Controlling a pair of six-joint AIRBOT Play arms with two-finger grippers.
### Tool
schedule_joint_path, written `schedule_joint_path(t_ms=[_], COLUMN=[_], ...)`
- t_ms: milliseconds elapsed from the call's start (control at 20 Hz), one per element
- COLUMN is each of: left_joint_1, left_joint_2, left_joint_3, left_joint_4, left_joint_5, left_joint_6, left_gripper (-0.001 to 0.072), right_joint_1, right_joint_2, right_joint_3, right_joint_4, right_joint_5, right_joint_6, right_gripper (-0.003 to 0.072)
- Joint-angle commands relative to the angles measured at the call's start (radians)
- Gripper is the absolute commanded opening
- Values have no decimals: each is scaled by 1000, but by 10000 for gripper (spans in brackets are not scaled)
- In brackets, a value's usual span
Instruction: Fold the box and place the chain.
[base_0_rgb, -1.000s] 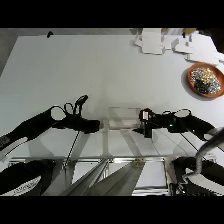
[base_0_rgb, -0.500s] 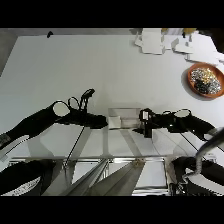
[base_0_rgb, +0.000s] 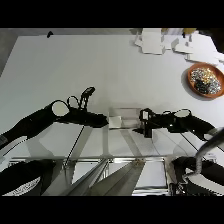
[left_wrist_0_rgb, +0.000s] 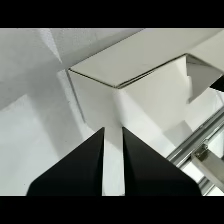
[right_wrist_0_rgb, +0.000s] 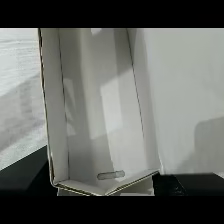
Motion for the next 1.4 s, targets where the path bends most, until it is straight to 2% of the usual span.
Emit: schedule_joint_path(t_ms=[0,150,250,400,600,900,1000,1150,1350], left_joint_1=[9,9,5,-4,-40,-107,-121,-139,-175], left_joint_2=[12,12,11,-2,-71,-104,-105,-120,-171], left_joint_3=[1,1,3,55,154,164,171,214,282], left_joint_4=[43,55,55,121,231,244,290,390,434], left_joint_5=[-5,-9,-9,-21,-113,-99,-86,-116,-166], left_joint_6=[-18,-34,-34,-80,-185,-217,-261,-353,-423], left_gripper=[153,185,282,282,300,301,301,301,301], right_joint_1=[0,0,0,0,0,0,0,0,0], right_joint_2=[0,0,0,0,0,0,0,0,0], right_joint_3=[0,0,0,0,0,0,0,0,0], right_joint_4=[0,0,0,0,0,0,0,0,0], right_joint_5=[2,2,2,2,2,2,2,2,2], right_joint_6=[0,0,0,0,0,0,0,0,0], right_gripper=[439,439,439,439,439,439,439,439,439])
